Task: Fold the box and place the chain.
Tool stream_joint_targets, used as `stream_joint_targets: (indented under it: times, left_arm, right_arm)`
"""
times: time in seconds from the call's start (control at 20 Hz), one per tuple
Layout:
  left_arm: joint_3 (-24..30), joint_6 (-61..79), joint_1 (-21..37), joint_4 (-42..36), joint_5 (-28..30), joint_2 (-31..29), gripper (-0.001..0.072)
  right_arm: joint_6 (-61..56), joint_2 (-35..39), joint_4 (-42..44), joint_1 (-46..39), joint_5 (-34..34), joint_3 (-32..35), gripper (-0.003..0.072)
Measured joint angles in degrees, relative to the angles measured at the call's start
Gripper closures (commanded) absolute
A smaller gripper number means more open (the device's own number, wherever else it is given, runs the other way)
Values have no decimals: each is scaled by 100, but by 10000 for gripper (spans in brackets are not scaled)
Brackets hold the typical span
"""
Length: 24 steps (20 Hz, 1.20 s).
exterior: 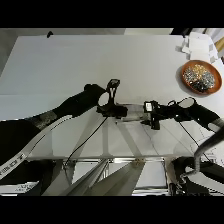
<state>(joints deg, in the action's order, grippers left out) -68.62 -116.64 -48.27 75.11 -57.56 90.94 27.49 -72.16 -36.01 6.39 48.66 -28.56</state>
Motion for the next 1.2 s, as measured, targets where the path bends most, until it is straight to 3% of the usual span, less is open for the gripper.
stream_joint_targets:
  times: [0.8,1.0,1.2]
  left_arm:
    - [-1128,-1523,-315,339,-931,791,324]
    - [-1226,-1593,-391,328,-1093,949,375]
    - [-1255,-1631,-424,341,-1196,1023,380]
  right_arm:
    - [2,0,-4,0,-7,0,281]
    - [4,0,-4,0,0,0,281]
    - [4,0,0,0,0,0,281]
